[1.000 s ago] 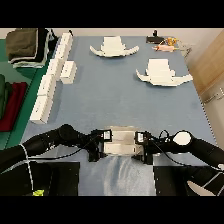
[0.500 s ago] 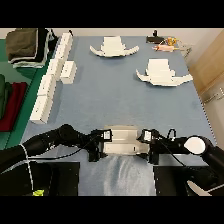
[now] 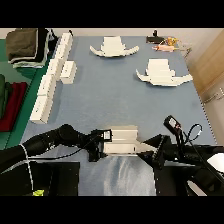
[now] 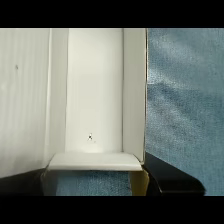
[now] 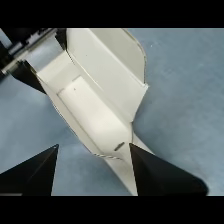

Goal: Fold the box.

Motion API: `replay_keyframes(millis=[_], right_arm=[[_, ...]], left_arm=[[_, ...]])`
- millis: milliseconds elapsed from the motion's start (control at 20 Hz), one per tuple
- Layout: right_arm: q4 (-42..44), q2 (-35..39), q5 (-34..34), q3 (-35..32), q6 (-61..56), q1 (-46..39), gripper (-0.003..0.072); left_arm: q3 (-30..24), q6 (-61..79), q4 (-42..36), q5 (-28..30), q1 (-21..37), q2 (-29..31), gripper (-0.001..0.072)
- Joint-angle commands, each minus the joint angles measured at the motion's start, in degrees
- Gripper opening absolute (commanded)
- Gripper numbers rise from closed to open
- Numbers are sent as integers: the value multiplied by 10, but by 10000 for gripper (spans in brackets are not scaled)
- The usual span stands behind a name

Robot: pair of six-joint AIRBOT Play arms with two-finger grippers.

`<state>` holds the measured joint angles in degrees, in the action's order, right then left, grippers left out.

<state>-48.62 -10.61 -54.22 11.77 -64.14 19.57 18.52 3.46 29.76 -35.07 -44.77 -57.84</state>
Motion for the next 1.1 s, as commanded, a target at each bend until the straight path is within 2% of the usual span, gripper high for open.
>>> replay_keyframes(millis=[0, 100, 200, 250, 300, 350, 450, 550, 650, 750, 900, 950, 1000, 1050], right_arm=[[80, 15, -6, 1, -214, 1, 716], [77, 5, -5, 0, -309, 1, 715], [82, -17, -7, 0, -341, 1, 701], [82, -34, -7, 0, -361, 1, 575], [81, -53, -6, 0, -363, 2, 229], [82, -74, -3, 1, -348, 2, 47], [132, -123, 14, 3, -266, 2, 47], [229, -180, 23, 31, -109, 2, 47], [228, -254, 49, 82, -47, 2, 53], [188, -343, 76, 144, -48, 2, 202], [131, -475, 78, 247, -32, 2, 189], [118, -507, 78, 271, -10, 2, 117], [110, -534, 78, 287, 9, 2, 79], [110, -553, 78, 294, 27, 2, 79]], left_arm=[[0, 0, 0, 0, 0, 0, 523], [0, 0, 0, 0, 0, 0, 523], [0, 0, 0, 0, 0, 0, 523], [0, 0, 0, 0, 0, 0, 523], [0, 0, 0, 0, 0, 0, 523], [0, 0, 0, 0, 0, 0, 523], [0, 0, 0, 0, 0, 0, 523], [0, 0, 0, 0, 0, 0, 523], [0, 0, 0, 0, 0, 0, 523], [0, 0, 0, 0, 0, 0, 523], [0, 0, 0, 0, 0, 0, 523], [0, 0, 0, 0, 0, 0, 523], [0, 0, 0, 0, 0, 0, 523], [0, 0, 0, 0, 0, 0, 523]])
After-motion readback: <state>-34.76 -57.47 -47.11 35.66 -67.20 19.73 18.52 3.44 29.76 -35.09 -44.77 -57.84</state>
